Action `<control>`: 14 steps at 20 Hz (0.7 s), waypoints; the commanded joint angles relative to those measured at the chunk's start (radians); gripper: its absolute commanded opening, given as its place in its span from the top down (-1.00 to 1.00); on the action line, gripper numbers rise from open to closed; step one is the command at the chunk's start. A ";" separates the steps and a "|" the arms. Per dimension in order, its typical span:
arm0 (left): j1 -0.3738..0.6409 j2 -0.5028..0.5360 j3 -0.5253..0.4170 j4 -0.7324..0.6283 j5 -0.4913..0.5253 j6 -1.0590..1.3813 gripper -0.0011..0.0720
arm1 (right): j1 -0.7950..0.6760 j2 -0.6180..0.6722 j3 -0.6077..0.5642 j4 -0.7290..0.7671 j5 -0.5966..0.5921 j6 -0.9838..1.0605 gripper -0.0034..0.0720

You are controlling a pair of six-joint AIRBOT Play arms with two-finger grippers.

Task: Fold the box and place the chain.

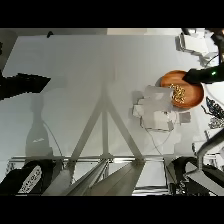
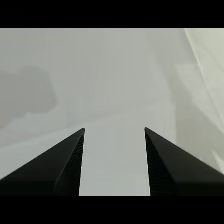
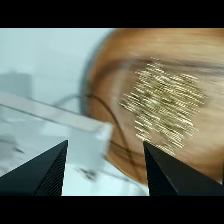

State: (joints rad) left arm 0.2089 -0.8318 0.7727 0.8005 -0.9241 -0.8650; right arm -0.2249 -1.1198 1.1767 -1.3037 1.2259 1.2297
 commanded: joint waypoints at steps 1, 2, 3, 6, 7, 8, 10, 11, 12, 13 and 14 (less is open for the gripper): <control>0.000 0.000 0.001 0.000 0.000 0.000 -0.13 | -0.001 0.001 0.127 -0.270 0.209 0.087 -0.45; 0.000 0.000 0.001 0.000 0.000 0.000 -0.13 | -0.001 0.000 0.127 -0.335 0.269 0.087 -0.45; 0.000 0.000 0.001 0.000 0.000 0.000 -0.13 | -0.002 -0.001 0.126 -0.383 0.312 0.090 -0.45; 0.000 0.000 0.001 0.000 0.000 0.000 -0.13 | -0.030 -0.003 0.125 -0.389 0.375 0.106 -0.45; 0.000 0.000 0.001 0.000 0.000 0.000 -0.13 | -0.044 -0.003 0.119 -0.389 0.383 0.106 -0.45; 0.000 0.000 0.001 0.000 0.000 0.000 -0.13 | -0.065 -0.003 0.106 -0.388 0.383 0.106 -0.43; 0.000 0.000 0.001 0.000 0.000 0.000 -0.13 | -0.109 -0.003 0.053 -0.354 0.383 0.082 -0.40; 0.000 0.000 0.001 0.000 0.000 0.000 -0.13 | -0.130 -0.003 0.016 -0.329 0.383 0.059 -0.40; 0.000 0.000 0.001 0.000 0.000 0.000 -0.13 | -0.148 -0.003 -0.028 -0.296 0.371 0.041 -0.40; 0.000 0.000 0.001 0.000 0.000 0.000 -0.13 | -0.160 -0.003 -0.068 -0.256 0.351 0.024 -0.40; 0.000 0.000 0.001 0.000 0.000 0.000 -0.13 | -0.164 -0.003 -0.109 -0.214 0.329 0.005 -0.40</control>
State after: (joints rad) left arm 0.2089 -0.8318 0.7727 0.8009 -0.9241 -0.8646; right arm -0.3542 -1.1229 1.1576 -1.6085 1.5791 1.2842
